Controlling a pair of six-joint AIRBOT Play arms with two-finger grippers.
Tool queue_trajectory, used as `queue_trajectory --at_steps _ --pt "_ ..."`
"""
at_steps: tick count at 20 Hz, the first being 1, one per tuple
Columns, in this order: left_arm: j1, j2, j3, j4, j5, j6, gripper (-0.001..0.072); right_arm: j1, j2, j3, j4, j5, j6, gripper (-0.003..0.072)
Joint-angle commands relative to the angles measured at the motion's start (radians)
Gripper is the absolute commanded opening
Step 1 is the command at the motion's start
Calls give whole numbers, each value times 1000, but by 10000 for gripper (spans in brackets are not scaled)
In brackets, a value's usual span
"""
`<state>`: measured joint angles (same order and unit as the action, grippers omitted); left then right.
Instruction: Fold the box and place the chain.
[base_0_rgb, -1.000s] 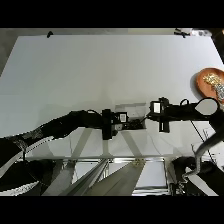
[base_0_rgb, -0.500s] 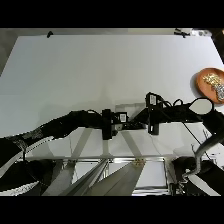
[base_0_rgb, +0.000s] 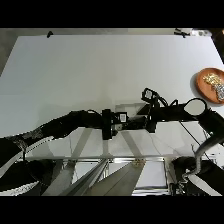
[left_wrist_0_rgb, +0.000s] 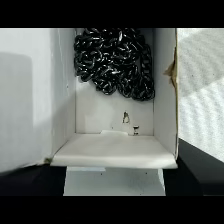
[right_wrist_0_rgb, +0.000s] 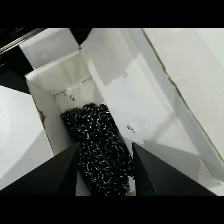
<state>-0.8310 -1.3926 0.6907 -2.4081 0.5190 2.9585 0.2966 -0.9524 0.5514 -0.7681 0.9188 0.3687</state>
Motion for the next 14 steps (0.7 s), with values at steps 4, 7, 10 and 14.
queue_trajectory --at_steps 4,7,10,14 --pt "0 0 0 0 0 0 274 -135 49 89 -45 304 161 17" --pt "0 0 0 0 1 0 274 -274 71 105 -154 307 418 17" --pt "0 0 0 0 0 0 274 -326 37 105 -179 175 576 16" --pt "0 0 0 0 1 0 274 -293 -130 122 -135 47 580 16"
